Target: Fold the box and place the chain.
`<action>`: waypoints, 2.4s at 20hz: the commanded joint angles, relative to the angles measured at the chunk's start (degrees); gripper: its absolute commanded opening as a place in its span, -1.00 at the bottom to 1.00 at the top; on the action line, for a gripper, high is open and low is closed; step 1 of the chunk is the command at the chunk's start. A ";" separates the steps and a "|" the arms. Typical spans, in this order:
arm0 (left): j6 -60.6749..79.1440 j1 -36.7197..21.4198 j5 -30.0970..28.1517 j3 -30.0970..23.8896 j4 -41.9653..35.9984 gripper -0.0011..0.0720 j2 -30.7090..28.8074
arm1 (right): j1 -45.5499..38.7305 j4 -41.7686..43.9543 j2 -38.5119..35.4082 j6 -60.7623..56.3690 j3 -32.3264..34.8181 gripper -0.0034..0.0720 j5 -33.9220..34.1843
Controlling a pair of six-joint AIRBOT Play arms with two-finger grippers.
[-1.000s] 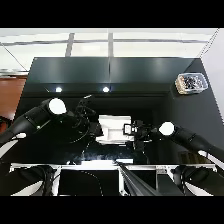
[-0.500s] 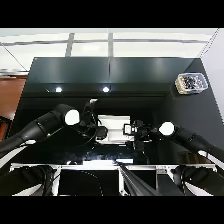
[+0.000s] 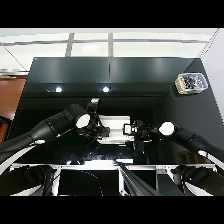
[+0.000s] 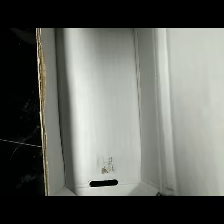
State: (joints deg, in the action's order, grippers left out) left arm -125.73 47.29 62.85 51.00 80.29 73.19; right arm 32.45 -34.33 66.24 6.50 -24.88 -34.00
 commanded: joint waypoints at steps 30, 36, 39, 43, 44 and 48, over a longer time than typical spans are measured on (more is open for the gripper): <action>-10.97 2.60 -0.61 4.24 1.90 -0.91 9.33 | 0.04 0.00 -0.02 -0.02 -0.02 -0.80 -0.02; -10.97 2.60 0.79 4.26 2.56 0.00 8.87 | 0.04 0.00 -0.02 -0.02 -0.02 -0.80 -0.02; -10.97 2.60 1.79 4.26 3.48 -0.01 8.68 | 0.04 0.00 -0.02 -0.02 -0.02 -0.80 -0.02; -11.02 2.58 1.95 4.26 4.76 -0.08 7.82 | 0.04 0.00 -0.02 0.00 -0.02 -0.80 -0.02; -11.02 2.62 1.84 4.24 4.72 -0.44 7.85 | 0.04 0.00 -0.02 -0.02 -0.02 -0.80 -0.02; -11.02 3.52 -0.90 4.24 4.52 -0.90 8.22 | 0.04 0.00 -0.02 -0.02 -0.02 -0.80 -0.02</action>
State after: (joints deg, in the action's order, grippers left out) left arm -136.75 50.39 63.61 55.24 84.62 81.32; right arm 32.45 -34.28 66.24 6.42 -24.88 -34.00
